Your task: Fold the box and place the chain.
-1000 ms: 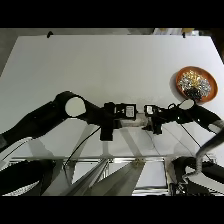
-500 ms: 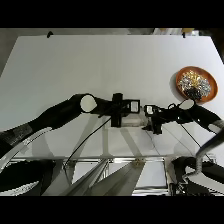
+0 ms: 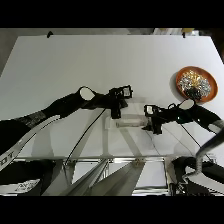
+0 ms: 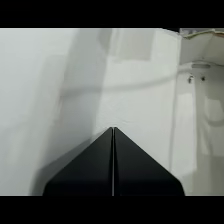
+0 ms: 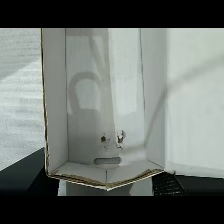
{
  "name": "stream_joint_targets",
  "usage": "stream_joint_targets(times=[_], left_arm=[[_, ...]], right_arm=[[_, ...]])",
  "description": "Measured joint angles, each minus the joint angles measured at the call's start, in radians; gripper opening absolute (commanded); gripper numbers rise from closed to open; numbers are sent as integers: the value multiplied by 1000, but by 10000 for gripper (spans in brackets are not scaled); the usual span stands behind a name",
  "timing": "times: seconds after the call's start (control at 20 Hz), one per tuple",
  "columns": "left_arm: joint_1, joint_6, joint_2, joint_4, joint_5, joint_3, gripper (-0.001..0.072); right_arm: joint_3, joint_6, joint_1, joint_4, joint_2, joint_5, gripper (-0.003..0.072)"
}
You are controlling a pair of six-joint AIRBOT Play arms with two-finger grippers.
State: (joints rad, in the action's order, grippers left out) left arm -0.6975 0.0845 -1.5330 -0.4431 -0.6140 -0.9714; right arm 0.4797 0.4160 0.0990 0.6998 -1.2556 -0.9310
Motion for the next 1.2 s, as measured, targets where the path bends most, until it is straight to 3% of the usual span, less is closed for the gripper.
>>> stream_joint_targets(times=[0.2,0.45,0.7,0.8,1.2], left_arm=[[6,1,1,2,-39,0,7],[24,-109,156,-152,-89,0,5],[30,-354,303,-407,-336,10,4],[31,-422,325,-462,-390,41,4],[30,-496,344,-487,-264,167,5]], right_arm=[[0,0,0,0,0,0,299],[0,0,0,0,0,1,299],[0,0,0,0,0,0,299],[0,0,0,0,0,1,299],[0,0,0,0,0,0,299]])
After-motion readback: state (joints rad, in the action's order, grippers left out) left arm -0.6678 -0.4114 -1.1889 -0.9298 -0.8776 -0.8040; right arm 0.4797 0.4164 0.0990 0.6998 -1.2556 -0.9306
